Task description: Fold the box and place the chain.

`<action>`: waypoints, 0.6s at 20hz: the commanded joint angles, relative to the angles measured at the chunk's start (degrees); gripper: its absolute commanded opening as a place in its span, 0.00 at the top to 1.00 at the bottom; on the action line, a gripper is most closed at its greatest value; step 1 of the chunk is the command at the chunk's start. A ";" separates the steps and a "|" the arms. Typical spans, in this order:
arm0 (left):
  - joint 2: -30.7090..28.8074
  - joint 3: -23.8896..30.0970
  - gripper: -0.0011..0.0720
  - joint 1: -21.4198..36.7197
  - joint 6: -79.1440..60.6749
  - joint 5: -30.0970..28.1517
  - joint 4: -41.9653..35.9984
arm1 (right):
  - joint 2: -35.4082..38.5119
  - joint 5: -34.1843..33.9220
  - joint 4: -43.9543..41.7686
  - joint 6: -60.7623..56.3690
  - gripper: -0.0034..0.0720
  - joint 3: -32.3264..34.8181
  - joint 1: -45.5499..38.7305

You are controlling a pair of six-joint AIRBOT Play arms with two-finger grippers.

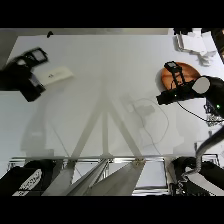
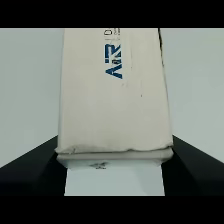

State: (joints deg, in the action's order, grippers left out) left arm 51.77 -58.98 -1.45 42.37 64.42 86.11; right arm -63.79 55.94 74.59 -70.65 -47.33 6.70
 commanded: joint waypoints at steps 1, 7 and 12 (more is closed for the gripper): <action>-5.16 0.48 0.98 10.21 11.61 -7.58 -8.81 | 0.04 0.00 0.00 0.00 0.94 -0.04 -0.04; -9.64 25.07 0.98 14.60 14.29 -33.92 -23.96 | 0.04 0.00 0.02 0.00 0.94 -0.04 -0.04; -3.87 38.71 0.98 14.58 14.12 -38.42 -23.45 | 0.04 0.02 0.00 0.00 0.94 -0.04 -0.04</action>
State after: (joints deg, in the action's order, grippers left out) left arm 45.41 -27.27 12.80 55.77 31.81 63.75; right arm -63.79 55.92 74.61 -70.65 -47.33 6.70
